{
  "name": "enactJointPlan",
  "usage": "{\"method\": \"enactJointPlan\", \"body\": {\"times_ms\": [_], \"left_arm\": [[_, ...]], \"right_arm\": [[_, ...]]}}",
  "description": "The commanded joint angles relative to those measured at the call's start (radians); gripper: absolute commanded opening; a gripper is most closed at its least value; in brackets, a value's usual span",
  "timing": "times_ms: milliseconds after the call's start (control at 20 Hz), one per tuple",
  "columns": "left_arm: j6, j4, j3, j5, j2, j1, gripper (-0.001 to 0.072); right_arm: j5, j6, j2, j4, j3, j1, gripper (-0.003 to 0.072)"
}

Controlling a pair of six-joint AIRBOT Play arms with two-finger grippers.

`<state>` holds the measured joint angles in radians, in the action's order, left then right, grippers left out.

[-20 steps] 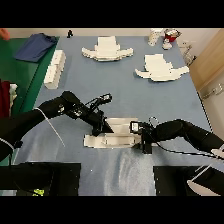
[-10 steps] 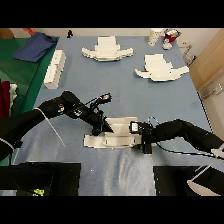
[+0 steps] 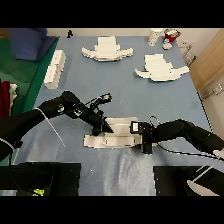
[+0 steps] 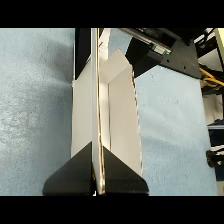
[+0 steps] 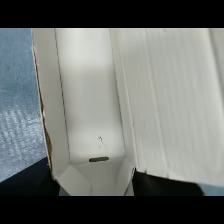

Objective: Fold the box.

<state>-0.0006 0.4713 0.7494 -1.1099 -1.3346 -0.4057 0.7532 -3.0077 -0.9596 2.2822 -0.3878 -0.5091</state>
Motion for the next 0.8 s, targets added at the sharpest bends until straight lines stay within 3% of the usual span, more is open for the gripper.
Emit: {"method": "enactJointPlan", "body": {"times_ms": [0, 750], "left_arm": [[0.000, 0.000, 0.001, 0.001, 0.000, 0.000, 0.0013], [0.000, 0.000, 0.001, 0.000, 0.000, 0.000, 0.0013]], "right_arm": [[-0.015, 0.000, -0.019, 0.003, 0.000, -0.017, 0.0590], [-0.020, 0.016, -0.005, -0.009, 0.000, -0.020, 0.0587]]}}
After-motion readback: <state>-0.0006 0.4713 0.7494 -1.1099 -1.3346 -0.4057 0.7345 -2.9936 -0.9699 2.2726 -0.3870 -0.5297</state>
